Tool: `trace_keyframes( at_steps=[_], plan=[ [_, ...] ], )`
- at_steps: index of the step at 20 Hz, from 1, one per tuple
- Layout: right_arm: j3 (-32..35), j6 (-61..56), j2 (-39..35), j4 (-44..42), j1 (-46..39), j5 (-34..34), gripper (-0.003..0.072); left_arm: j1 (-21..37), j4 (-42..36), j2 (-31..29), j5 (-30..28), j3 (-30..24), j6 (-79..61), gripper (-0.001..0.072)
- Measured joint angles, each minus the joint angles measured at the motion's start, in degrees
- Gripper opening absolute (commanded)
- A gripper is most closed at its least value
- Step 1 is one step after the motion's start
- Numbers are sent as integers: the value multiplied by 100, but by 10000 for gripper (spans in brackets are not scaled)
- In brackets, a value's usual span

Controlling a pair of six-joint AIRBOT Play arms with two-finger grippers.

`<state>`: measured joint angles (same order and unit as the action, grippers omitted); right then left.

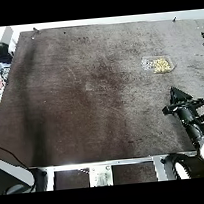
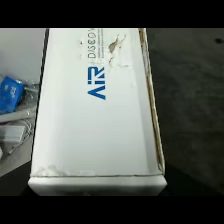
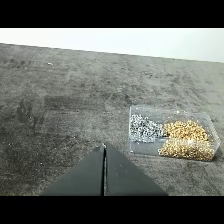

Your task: Fold the box and place the chain.

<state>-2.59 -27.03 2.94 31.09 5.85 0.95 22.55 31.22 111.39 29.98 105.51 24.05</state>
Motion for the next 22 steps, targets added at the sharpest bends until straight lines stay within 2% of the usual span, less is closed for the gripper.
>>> trace_keyframes(
  at_steps=[11,17,22],
  plan=[
    [0,0,0,0,0,0,16,118,297,1141,42,2,-70,11],
    [0,0,2,2,0,-2,16,122,308,1353,-63,0,-306,10],
    [0,0,0,2,0,0,16,122,308,1412,-420,0,-181,11]
  ],
)
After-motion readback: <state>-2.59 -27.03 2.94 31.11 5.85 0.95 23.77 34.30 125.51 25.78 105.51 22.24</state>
